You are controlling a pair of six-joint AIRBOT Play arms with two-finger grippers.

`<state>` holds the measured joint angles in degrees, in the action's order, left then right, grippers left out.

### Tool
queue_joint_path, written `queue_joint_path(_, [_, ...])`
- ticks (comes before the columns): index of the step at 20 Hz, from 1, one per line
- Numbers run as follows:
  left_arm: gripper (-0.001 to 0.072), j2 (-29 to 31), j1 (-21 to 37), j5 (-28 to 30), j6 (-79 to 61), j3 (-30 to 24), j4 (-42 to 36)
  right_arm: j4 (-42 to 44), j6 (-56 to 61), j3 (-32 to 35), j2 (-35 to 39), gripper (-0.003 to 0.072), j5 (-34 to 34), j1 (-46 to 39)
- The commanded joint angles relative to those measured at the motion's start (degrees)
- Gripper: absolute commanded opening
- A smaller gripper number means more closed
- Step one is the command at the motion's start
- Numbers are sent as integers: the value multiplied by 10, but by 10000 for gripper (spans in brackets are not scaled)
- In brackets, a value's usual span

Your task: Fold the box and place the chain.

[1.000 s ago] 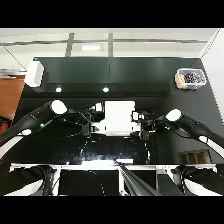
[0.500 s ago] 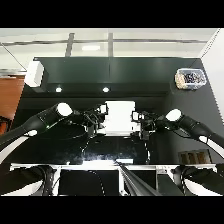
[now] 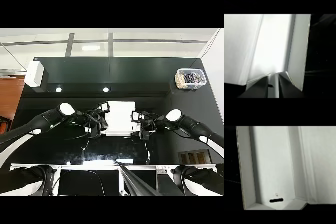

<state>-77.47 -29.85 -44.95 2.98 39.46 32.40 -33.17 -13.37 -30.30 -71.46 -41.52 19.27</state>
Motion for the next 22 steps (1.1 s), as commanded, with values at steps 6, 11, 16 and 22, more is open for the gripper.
queue_joint_path(6, [234, -5, -5, -12, 2, 0, -12, 0, 0, 0, 0, 160, 0, 0])
queue_joint_path(11, [26, 58, 18, -21, 174, 9, 177, 1, 0, 0, 0, 160, 0, 0])
queue_joint_path(16, [26, 186, 137, -25, 558, 3, 361, 0, 0, 0, 0, 160, 0, 0])
queue_joint_path(22, [28, 131, 302, -179, 813, -35, 280, 0, 0, 0, 0, 159, 0, 0])
